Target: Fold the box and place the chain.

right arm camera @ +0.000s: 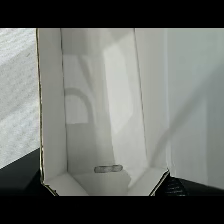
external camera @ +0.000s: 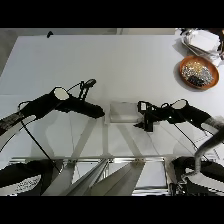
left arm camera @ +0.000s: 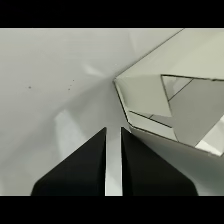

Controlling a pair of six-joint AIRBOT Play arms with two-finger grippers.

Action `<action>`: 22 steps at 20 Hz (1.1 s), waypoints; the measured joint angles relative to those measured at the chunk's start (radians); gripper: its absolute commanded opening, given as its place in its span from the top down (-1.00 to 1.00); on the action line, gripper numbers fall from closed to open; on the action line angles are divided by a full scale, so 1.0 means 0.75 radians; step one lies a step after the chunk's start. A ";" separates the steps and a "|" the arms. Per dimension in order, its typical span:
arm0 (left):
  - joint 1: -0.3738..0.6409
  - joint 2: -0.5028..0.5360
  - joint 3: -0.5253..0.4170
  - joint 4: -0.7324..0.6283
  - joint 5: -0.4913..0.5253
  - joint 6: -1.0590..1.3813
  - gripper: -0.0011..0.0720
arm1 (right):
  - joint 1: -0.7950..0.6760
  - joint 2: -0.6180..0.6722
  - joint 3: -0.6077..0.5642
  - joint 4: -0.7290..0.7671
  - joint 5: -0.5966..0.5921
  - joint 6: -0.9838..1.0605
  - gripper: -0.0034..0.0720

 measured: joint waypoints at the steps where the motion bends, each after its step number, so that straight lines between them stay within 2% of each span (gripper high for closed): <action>1: -0.001 0.003 0.000 -0.016 0.004 0.011 0.66 | 0.001 0.000 0.000 0.000 0.000 -0.001 0.12; 2: -0.002 0.006 0.000 -0.036 0.005 0.020 0.50 | 0.000 0.000 0.000 0.000 0.000 0.000 0.12; 3: -0.005 0.007 0.000 -0.052 0.008 0.027 0.17 | 0.001 0.000 0.000 0.000 0.000 -0.001 0.12; 4: -0.009 0.008 0.000 -0.070 0.009 0.032 0.01 | 0.001 0.000 0.000 0.000 0.000 -0.001 0.12; 14: -0.037 0.011 0.000 -0.138 -0.005 -0.009 0.04 | 0.000 0.000 0.000 0.000 0.001 -0.001 0.12; 17: -0.036 0.018 -0.001 -0.139 -0.015 -0.021 0.23 | 0.000 0.000 0.000 0.000 0.001 -0.001 0.12; 22: 0.000 0.039 0.000 -0.109 -0.061 -0.038 0.22 | 0.000 0.000 0.000 -0.001 -0.001 -0.001 0.12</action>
